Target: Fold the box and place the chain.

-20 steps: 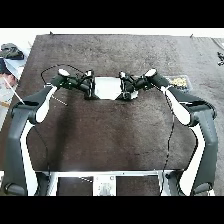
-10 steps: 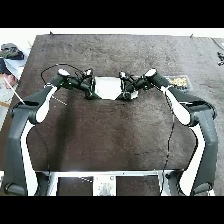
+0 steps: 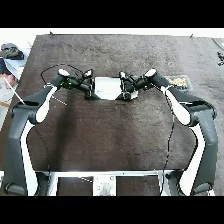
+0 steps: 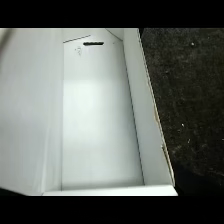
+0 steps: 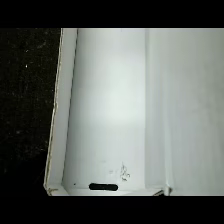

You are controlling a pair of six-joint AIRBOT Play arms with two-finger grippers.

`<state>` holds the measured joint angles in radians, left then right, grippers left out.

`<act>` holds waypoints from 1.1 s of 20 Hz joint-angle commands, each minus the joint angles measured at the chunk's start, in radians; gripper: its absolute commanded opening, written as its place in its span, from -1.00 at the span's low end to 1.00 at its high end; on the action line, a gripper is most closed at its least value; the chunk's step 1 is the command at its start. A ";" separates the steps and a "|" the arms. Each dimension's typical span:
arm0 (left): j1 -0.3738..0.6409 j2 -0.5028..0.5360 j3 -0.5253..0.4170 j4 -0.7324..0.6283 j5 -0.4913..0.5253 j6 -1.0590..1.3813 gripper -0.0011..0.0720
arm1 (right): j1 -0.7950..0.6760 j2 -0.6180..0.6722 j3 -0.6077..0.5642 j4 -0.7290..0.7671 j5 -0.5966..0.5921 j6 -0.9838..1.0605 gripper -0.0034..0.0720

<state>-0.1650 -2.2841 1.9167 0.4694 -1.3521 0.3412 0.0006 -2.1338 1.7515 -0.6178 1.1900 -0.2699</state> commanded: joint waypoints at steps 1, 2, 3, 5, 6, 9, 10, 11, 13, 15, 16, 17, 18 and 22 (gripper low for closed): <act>0.000 -0.001 0.000 -0.005 0.000 0.000 1.00 | 0.000 0.000 0.001 0.001 0.000 0.001 0.08; 0.000 -0.001 0.000 -0.004 0.001 0.000 1.00 | 0.000 0.000 0.001 0.001 0.000 0.001 0.08; 0.000 -0.001 0.000 0.002 0.003 0.000 1.00 | 0.000 0.000 0.001 0.001 0.000 0.001 0.08; 0.000 -0.001 0.000 0.005 0.003 0.000 0.99 | 0.000 0.000 0.001 0.001 0.000 0.001 0.08; 0.000 -0.001 0.000 0.006 0.005 0.000 0.86 | 0.000 0.000 0.001 0.001 0.000 0.001 0.08; 0.000 -0.001 0.000 0.013 0.007 -0.001 0.64 | 0.000 0.000 0.001 0.001 0.000 0.001 0.08; 0.000 -0.001 0.000 0.023 0.007 -0.001 0.63 | 0.000 0.000 0.001 0.001 0.000 0.001 0.08; 0.000 -0.001 0.000 0.026 0.007 -0.002 0.46 | 0.000 0.000 0.001 0.001 0.000 0.001 0.08; 0.000 -0.001 0.000 0.032 0.002 0.000 -0.02 | 0.000 0.000 0.001 0.001 0.000 0.001 0.08; 0.000 -0.001 0.000 0.032 0.001 0.000 -0.02 | 0.000 0.000 0.001 0.001 0.000 0.001 0.08; 0.000 -0.001 0.000 0.032 0.002 0.000 -0.02 | 0.000 0.000 0.001 0.001 0.000 0.001 0.08; 0.000 -0.001 0.000 0.032 0.002 0.000 -0.02 | 0.000 0.000 0.001 0.001 0.000 0.001 0.08; 0.000 -0.001 0.000 0.032 0.002 0.000 -0.02 | 0.000 0.000 0.001 0.001 0.000 0.001 0.08; 0.000 -0.001 0.000 0.023 0.002 0.000 -0.02 | 0.000 0.000 0.001 0.001 0.000 0.001 0.08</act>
<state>-0.1650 -2.2841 1.9171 0.4969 -1.3483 0.3401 0.0006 -2.1338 1.7515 -0.6167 1.1881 -0.2687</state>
